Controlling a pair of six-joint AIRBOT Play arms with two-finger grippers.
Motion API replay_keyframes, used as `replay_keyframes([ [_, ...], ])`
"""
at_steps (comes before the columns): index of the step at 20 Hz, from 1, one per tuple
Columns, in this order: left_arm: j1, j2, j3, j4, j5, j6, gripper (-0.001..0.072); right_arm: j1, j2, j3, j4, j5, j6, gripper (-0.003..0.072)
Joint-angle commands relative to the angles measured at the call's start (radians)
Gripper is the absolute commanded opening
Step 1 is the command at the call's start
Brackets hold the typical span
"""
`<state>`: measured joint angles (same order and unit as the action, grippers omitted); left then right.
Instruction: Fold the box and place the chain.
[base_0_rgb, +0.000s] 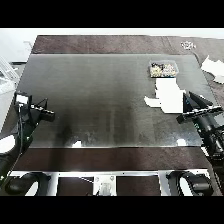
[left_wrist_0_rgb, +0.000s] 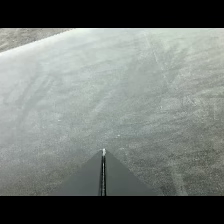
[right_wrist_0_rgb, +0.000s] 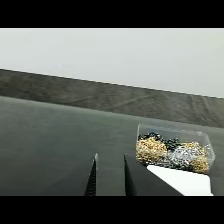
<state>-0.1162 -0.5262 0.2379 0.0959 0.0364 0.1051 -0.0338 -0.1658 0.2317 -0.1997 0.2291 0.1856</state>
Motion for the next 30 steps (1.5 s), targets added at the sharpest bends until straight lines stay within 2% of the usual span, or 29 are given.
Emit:
replay_keyframes([
  [1, 0.001, 0.000, 0.000, 0.000, 0.000, 0.000, 0.0022, 0.000, -0.027, 0.000, 0.000, 0.060, 0.058, 0.0221],
  [5, 0.001, 0.000, 0.000, 0.000, 0.000, 0.000, 0.0022, -0.003, -0.194, 0.050, -0.005, 0.002, 0.095, 0.0358],
  [8, 0.001, 0.000, 0.000, 0.000, 0.000, 0.000, 0.0023, -0.101, -0.423, 0.217, -0.068, 0.043, 0.151, 0.0376],
  [10, 0.001, 0.000, 0.000, 0.000, 0.000, 0.000, 0.0023, -0.252, -0.599, 0.383, -0.192, 0.221, 0.301, 0.0377],
  [12, 0.001, 0.000, 0.000, 0.000, 0.000, 0.000, 0.0023, -0.407, -0.768, 0.561, -0.390, 0.426, 0.502, 0.0378],
  [14, 0.001, 0.000, 0.000, 0.000, 0.000, 0.000, 0.0022, -0.531, -0.911, 0.716, -0.571, 0.555, 0.671, 0.0388],
  [15, 0.001, 0.000, 0.000, 0.000, 0.000, 0.000, 0.0022, -0.584, -0.972, 0.781, -0.643, 0.597, 0.751, 0.0442],
  [17, 0.001, 0.000, 0.000, 0.000, 0.000, 0.000, 0.0023, -0.656, -1.073, 0.888, -0.732, 0.688, 0.843, 0.0492],
  [22, 0.001, 0.000, 0.000, 0.000, 0.000, 0.000, 0.0023, -0.734, -1.286, 1.123, -0.905, 0.787, 0.932, 0.0526],
  [26, 0.001, 0.000, 0.000, 0.000, 0.000, 0.000, 0.0022, -0.773, -1.493, 1.362, -0.991, 0.940, 0.964, 0.0526],
  [30, 0.001, 0.000, 0.000, 0.000, 0.000, 0.000, 0.0023, -0.774, -1.721, 1.642, -1.041, 1.166, 0.977, 0.0526],
])
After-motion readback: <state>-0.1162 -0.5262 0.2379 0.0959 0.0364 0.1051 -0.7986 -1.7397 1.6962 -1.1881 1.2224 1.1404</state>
